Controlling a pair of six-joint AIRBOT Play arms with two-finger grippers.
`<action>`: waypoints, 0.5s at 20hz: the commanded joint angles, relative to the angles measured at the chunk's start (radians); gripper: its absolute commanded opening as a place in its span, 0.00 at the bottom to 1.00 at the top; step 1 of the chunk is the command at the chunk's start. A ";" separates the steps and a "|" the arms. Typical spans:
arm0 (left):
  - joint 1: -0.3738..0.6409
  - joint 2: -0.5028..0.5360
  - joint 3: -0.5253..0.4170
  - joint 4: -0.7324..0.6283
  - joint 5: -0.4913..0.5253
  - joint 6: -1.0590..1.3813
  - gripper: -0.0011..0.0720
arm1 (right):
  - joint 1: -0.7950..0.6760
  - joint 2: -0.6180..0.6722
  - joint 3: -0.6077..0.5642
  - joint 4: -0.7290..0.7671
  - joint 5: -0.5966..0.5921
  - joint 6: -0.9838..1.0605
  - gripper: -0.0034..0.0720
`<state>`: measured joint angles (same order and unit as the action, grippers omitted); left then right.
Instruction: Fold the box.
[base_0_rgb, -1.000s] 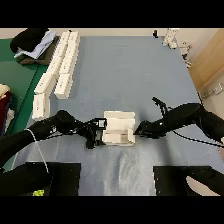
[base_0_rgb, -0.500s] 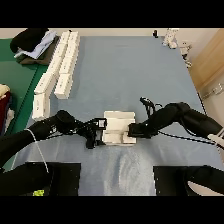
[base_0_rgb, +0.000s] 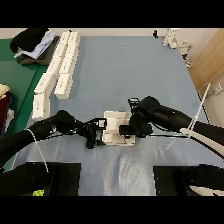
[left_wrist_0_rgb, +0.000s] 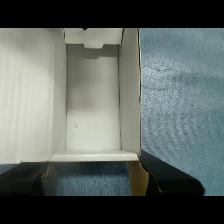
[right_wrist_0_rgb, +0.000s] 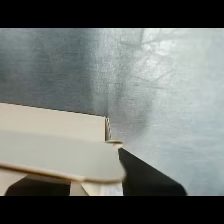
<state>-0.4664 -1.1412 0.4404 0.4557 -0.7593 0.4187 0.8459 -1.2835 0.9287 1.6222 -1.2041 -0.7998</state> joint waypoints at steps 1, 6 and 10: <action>0.000 0.000 0.000 0.000 0.000 0.000 0.58 | 0.047 -0.035 0.026 -0.048 -0.025 0.132 0.58; 0.000 0.000 0.000 0.000 0.000 0.000 0.58 | 0.047 -0.059 0.026 -0.052 -0.015 0.157 0.58; 0.000 0.000 0.000 0.000 0.000 0.000 0.58 | 0.047 -0.087 0.026 -0.064 -0.005 0.155 0.19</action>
<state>-0.4667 -1.1412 0.4404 0.4561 -0.7597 0.4187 0.8909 -1.3533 0.9531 1.5650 -1.2179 -0.6540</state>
